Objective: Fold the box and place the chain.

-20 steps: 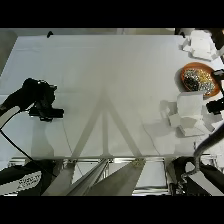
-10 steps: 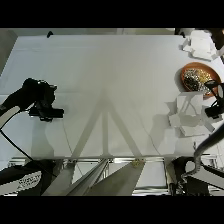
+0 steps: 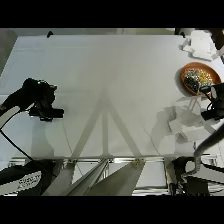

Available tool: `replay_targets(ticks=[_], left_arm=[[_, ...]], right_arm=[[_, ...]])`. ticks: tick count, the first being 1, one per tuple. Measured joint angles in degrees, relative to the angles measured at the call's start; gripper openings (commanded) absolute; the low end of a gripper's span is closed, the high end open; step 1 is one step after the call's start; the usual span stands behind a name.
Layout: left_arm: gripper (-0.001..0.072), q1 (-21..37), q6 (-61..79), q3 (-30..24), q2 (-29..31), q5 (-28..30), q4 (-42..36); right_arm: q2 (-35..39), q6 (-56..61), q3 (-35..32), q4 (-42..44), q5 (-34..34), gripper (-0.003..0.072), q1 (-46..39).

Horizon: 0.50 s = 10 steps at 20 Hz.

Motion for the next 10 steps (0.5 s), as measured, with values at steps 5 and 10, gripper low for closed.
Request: replay_targets(ticks=[5, 10], left_arm=[[0.0012, 0.00, 0.00, 0.00, 0.00, -0.02, 0.00], [0.0012, 0.00, 0.00, 0.00, 0.00, 0.00, -0.02]], right_arm=[[6.01, -3.67, 0.00, 10.62, 0.74, 0.0010, 4.61], [13.57, -6.60, -0.28, 31.67, -0.04, 0.0010, 8.98]])
